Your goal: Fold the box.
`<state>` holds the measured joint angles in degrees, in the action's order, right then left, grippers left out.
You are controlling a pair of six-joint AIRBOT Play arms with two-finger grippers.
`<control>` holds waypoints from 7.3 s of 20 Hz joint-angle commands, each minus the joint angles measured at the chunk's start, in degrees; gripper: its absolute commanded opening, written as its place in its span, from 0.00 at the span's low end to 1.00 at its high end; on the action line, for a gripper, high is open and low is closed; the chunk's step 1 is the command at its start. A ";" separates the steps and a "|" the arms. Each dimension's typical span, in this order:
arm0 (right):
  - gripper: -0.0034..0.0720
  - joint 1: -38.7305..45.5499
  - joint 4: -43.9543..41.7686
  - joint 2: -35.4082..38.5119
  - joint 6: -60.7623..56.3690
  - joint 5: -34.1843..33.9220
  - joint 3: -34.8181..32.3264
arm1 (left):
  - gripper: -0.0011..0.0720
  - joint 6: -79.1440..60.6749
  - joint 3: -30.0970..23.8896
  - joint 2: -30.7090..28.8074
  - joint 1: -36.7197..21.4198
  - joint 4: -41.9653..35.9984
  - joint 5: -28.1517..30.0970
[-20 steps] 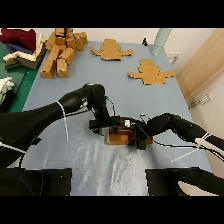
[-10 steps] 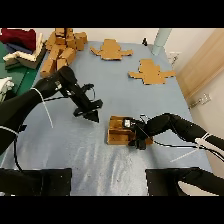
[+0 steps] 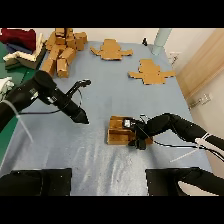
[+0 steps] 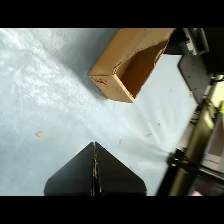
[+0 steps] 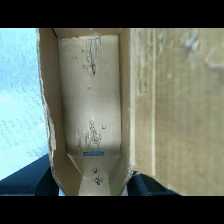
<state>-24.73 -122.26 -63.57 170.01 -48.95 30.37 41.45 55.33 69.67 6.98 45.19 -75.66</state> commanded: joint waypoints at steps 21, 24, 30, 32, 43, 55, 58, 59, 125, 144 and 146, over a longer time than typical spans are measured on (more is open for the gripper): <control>0.65 -0.04 0.00 -0.02 -0.02 0.02 -0.02 | 0.97 -63.93 -22.75 2.49 19.37 -24.61 38.77; 0.65 -0.04 0.00 -0.02 -0.02 0.02 -0.02 | 0.97 -62.93 -22.23 3.21 20.96 -24.17 39.82; 0.65 -0.04 0.00 -0.02 -0.02 0.02 -0.02 | 0.97 -60.13 -20.31 4.87 22.27 -24.39 40.09; 0.65 -0.04 0.00 -0.02 -0.02 0.02 -0.02 | 0.97 -59.80 -20.09 5.03 23.12 -23.76 40.22; 0.65 -0.04 0.00 -0.02 -0.02 0.02 -0.02 | 0.49 -57.92 -19.19 5.88 24.83 -23.02 42.16; 0.65 -0.04 0.00 -0.02 -0.02 0.02 -0.02 | 0.55 -57.90 -19.21 5.88 24.76 -23.10 42.21; 0.65 -0.04 0.00 -0.02 -0.02 0.00 -0.02 | 0.56 -57.90 -19.21 5.88 24.76 -23.10 42.21; 0.65 -0.04 -0.02 -0.02 -0.02 0.00 -0.02 | 0.56 -57.90 -19.21 5.88 24.76 -23.10 42.21; 0.05 1.88 9.31 8.17 -69.66 -10.01 19.39 | 0.55 -57.90 -19.21 5.88 24.76 -23.10 42.23; 0.65 -1.09 8.00 19.15 -12.72 2.69 -7.23 | 0.56 -57.90 -19.21 5.88 24.76 -23.10 42.23; 0.65 -1.09 7.67 18.95 -10.21 4.68 -7.23 | 0.56 -57.90 -19.21 5.88 24.76 -23.10 42.23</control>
<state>-25.82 -111.46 -43.57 152.48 -47.72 23.31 -16.43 36.07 75.53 31.81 22.09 -33.43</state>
